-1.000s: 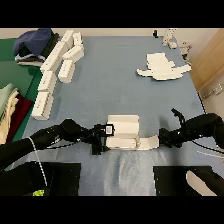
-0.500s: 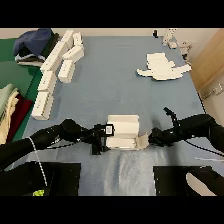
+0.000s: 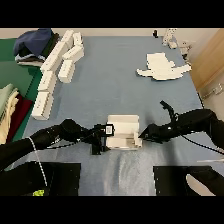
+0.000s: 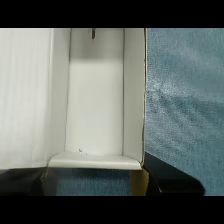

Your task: Fold the box.

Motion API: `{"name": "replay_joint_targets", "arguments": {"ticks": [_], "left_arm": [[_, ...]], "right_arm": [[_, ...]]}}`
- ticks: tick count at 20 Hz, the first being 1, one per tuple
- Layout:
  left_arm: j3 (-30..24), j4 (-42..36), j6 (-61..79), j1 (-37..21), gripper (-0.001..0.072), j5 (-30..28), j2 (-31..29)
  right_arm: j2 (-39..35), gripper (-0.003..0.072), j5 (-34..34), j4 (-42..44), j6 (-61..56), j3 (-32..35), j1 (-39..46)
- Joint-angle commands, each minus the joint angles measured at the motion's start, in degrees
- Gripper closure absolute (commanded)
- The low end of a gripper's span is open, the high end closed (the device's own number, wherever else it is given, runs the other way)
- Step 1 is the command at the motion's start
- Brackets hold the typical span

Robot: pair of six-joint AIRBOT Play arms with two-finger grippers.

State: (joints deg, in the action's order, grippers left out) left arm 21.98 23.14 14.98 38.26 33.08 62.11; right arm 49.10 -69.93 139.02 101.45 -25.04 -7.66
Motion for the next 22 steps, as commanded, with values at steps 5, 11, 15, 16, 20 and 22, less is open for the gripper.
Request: {"name": "replay_joint_targets", "arguments": {"ticks": [5,11,15,16,20,22], "left_arm": [[0.0,0.0,0.0,0.0,0.02,0.0,0.0],[0.0,0.0,0.0,0.0,0.02,0.0,0.0],[0.0,0.0,0.0,0.0,0.02,0.0,0.0],[0.0,0.0,0.0,0.0,0.02,0.0,0.0],[0.0,0.0,0.0,0.0,0.02,0.0,0.0],[0.0,0.0,0.0,0.0,0.02,0.0,0.0]], "right_arm": [[2.8,0.0304,12.7,-19.8,-22.7,-3.8,-21.0],[12.1,0.0305,9.5,-43.9,-52.6,-15.3,-38.2],[19.3,0.0305,5.4,-49.0,-62.9,-21.2,-43.6],[20.8,0.0305,5.4,-49.0,-64.2,-22.2,-44.3],[24.5,0.0305,4.2,-49.4,-67.5,-23.3,-45.6],[25.1,0.0308,3.2,-50.0,-68.5,-23.3,-45.7]]}}
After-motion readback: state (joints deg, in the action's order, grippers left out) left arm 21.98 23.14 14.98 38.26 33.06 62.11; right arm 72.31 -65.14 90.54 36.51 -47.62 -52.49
